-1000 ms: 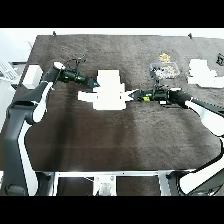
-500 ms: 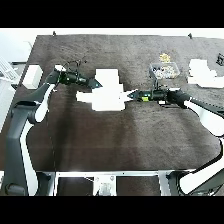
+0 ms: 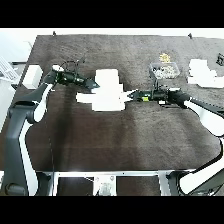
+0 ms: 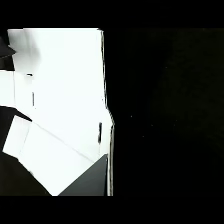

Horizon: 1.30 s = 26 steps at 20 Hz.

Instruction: Fold the box and place the chain.

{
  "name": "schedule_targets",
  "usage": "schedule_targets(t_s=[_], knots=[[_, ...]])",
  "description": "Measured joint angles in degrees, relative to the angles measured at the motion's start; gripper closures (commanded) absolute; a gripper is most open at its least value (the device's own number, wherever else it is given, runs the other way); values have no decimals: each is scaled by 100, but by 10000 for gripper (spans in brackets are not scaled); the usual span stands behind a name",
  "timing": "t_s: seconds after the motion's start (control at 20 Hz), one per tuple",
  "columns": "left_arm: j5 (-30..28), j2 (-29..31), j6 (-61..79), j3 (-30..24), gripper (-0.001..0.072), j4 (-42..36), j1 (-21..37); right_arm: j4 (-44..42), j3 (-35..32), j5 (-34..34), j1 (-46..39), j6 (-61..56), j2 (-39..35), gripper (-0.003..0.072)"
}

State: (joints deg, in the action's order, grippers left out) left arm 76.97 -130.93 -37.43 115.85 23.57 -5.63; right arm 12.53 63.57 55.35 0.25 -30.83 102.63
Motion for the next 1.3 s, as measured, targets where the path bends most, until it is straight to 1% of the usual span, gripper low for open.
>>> schedule_targets(t_s=[0.7, 0.95, 1.0, 1.05, 1.15, 1.2, 1.3], knots=[[131, -7, 155, 2, 364, -13, 20, -7, 0, -4, -28, 2, 0, 683], [155, -61, 186, 2, 365, -138, 0, -7, 0, -7, -28, 0, 0, 683], [153, -72, 190, 0, 474, -157, -4, -7, 0, -7, -28, 0, 0, 683], [153, -79, 197, 2, 520, -166, -4, -7, 0, -7, -28, 0, 0, 683], [151, -85, 201, 0, 522, -195, -4, -7, 0, -7, -28, 0, 0, 684], [149, -85, 203, 0, 558, -201, -4, -9, 0, -7, -28, 0, 0, 683], [129, -92, 219, 0, 583, -208, -7, -9, 0, -9, -28, 0, 0, 683]])
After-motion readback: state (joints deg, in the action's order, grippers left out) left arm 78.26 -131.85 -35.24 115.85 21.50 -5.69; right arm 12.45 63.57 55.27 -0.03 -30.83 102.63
